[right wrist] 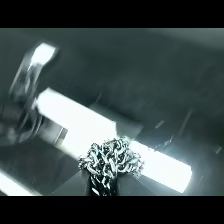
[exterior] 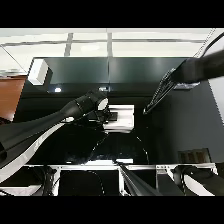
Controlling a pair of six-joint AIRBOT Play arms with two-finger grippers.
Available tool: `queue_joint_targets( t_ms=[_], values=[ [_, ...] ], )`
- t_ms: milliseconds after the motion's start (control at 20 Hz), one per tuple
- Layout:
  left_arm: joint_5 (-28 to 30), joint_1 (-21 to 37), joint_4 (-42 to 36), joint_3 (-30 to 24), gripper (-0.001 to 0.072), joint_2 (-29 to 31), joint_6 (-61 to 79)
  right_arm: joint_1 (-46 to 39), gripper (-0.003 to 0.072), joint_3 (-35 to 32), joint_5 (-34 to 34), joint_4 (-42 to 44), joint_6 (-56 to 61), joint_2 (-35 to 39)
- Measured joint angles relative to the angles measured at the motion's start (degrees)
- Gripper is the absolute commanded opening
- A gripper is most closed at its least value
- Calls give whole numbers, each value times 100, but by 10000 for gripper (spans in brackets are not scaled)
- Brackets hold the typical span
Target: Fold the box and place the chain.
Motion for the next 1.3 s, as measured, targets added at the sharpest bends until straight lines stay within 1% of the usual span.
queue_joint_targets(
  t_ms=[200, 350, 550, 700, 1100, 1300],
  values=[
    [0, 0, 2, 0, 25, 0, 0, 638, 11, -957, -304, 286, -70, 129],
    [0, 0, 0, 0, 25, 0, 0, 933, 11, -1408, -739, 579, -94, 140],
    [0, 0, 2, 0, 25, 0, 0, 1137, 11, -1615, -1224, 951, -98, 37],
    [0, 0, 0, 0, 25, 0, 0, 1281, 11, -1687, -1405, 1139, -131, -116],
    [-2, 2, 2, 0, 25, 0, 0, 1550, 12, -2083, -1873, 1178, -223, -673],
    [-2, 2, 2, 0, 25, 0, 0, 1574, 13, -2240, -1971, 999, -225, -813]
  ],
)
